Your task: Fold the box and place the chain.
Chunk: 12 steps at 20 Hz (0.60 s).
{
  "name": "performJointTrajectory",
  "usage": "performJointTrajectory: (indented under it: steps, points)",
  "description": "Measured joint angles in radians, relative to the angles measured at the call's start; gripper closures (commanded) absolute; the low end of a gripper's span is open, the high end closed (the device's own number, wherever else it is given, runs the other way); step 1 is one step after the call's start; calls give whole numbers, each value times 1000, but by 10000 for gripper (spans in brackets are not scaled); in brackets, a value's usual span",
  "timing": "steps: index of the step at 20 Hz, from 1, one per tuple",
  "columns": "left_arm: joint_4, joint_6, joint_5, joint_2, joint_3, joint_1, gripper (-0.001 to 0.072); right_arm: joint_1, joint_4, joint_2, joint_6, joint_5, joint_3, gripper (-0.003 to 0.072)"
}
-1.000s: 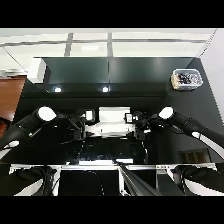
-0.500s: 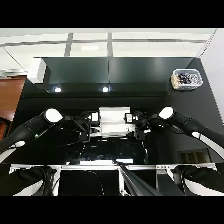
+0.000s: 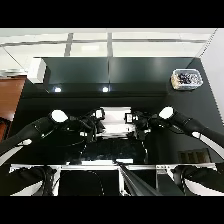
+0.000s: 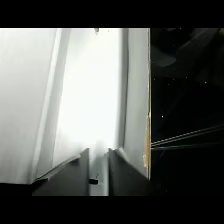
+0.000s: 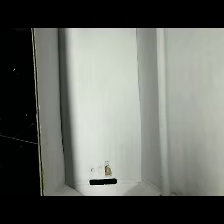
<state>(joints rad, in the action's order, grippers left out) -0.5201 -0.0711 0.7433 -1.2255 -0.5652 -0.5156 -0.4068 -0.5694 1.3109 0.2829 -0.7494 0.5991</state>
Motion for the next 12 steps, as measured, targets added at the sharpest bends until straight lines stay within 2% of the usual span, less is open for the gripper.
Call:
performJointTrajectory:
  steps: [1,2,3,4,5,6,7,8,12]
  points:
    - [3,8,0,-3,0,0,607,0,0,0,0,0,0,454]
    - [5,12,-1,-4,0,-1,325,0,0,0,0,0,0,455]
    - [7,16,-2,-6,0,-1,284,0,0,0,0,0,0,455]
    - [8,23,-6,-6,0,-1,536,0,0,0,0,0,0,455]
    - [5,26,-6,-7,-1,0,499,0,0,0,0,0,0,454]
    - [2,26,0,-8,-4,-1,319,0,0,0,0,1,0,454]
    - [2,29,0,-7,-7,-1,454,0,0,0,0,1,0,454]
    - [-3,42,1,-4,-11,0,677,0,0,0,-1,1,0,454]
    - [-112,181,76,53,-51,52,687,0,2,0,-3,3,0,455]
